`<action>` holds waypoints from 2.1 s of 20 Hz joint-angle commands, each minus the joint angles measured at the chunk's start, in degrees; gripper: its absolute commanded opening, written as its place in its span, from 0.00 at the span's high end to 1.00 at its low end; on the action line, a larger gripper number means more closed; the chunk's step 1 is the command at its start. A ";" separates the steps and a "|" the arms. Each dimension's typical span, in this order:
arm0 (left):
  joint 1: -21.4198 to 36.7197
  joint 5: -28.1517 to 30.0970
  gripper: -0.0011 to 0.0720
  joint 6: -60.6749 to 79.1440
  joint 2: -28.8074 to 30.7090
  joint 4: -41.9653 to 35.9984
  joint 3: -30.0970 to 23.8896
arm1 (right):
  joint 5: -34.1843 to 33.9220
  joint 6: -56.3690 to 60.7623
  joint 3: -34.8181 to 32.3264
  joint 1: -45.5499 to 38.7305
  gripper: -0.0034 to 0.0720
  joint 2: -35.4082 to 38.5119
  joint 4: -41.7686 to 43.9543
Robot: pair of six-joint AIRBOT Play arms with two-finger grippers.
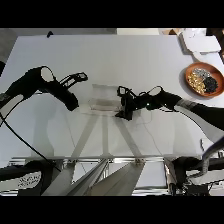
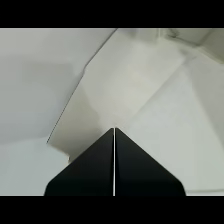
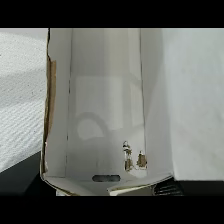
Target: Fold the box and place the chain.
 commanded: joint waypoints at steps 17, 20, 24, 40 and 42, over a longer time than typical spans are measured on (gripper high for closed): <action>-0.96 0.70 0.43 45.90 -6.54 -17.42 -0.35 | 0.02 0.02 -0.02 0.04 0.26 0.00 0.02; -0.94 0.72 0.51 45.90 -6.54 -17.46 -0.35 | 0.02 0.02 -0.02 0.04 0.26 0.00 0.02; -0.94 3.56 0.53 45.94 -6.54 -17.57 -0.35 | 0.02 0.02 -0.02 0.04 0.26 0.00 0.02; -2.36 4.85 0.89 49.51 -6.56 -18.91 -0.46 | 0.02 0.02 -0.02 0.04 0.26 0.00 0.02; -2.36 4.66 0.89 49.48 -6.60 -19.08 -0.48 | 0.02 0.02 -0.02 0.04 0.26 0.00 0.02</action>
